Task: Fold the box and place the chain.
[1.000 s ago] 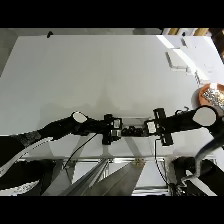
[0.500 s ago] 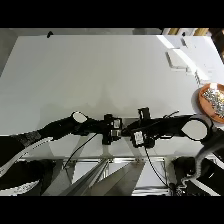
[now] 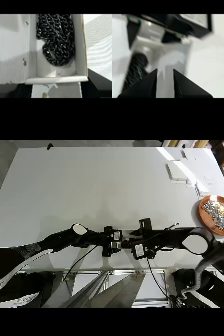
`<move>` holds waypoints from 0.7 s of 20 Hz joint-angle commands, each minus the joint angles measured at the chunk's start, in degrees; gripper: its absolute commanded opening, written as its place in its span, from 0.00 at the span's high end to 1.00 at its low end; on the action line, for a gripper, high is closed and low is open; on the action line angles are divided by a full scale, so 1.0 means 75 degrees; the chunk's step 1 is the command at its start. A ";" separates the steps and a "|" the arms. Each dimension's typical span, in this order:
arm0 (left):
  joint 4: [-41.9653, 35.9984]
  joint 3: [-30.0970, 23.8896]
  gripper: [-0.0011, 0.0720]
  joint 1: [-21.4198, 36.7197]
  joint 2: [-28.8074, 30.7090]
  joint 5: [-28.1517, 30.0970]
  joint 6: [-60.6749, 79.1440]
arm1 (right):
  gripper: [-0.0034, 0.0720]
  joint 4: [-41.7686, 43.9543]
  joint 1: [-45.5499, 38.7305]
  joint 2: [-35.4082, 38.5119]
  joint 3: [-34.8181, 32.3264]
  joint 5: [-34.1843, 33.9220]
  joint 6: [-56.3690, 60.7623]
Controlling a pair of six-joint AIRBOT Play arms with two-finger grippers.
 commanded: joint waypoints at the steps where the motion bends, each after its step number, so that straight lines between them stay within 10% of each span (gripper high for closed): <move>1: 0.0003 0.0003 0.61 0.0003 0.0003 0.0000 0.0000 | 0.65 -0.1378 -0.0933 0.0323 0.0632 0.1174 0.0003; 8: 0.0000 0.0003 0.61 0.0003 0.0003 0.0000 0.0000 | 0.65 -0.1740 -0.4296 -0.0358 0.0653 0.1778 -0.0175; 14: 0.0000 0.0003 0.61 0.0003 0.0003 0.0000 0.0000 | 0.66 -0.2305 -0.4529 -0.1880 0.0527 0.1457 -0.0764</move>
